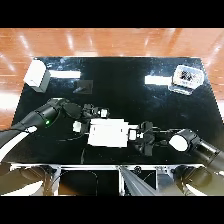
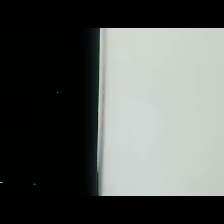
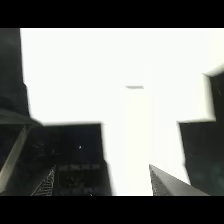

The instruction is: Fold the box and place the chain.

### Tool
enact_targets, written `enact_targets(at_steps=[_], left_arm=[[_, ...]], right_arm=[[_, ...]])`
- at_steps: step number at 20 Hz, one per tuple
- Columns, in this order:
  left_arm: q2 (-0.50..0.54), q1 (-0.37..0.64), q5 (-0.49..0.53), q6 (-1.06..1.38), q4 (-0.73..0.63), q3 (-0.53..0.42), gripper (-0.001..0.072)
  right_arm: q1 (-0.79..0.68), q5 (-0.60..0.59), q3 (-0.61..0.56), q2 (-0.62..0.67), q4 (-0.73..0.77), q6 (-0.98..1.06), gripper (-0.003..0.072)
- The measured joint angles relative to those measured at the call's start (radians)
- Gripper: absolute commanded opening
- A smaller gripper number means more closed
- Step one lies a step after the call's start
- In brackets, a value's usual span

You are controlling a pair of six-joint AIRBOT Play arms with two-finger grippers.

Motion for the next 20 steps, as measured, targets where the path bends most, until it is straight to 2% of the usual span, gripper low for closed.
enact_targets(at_steps=[8,14,20], left_arm=[[0.0,0.0,-0.01,-0.001,-0.03,0.0,0.0021],[-0.006,0.0,-0.011,-0.001,-0.033,0.0,0.0021],[-0.011,0.0,-0.011,-0.001,-0.034,0.0,0.0021]], right_arm=[[0.039,-0.035,-0.005,-0.009,0.026,-0.038,0.072],[0.042,-0.135,-0.008,-0.084,0.031,-0.116,0.072],[0.043,-0.167,-0.008,-0.131,0.074,-0.174,0.072]])
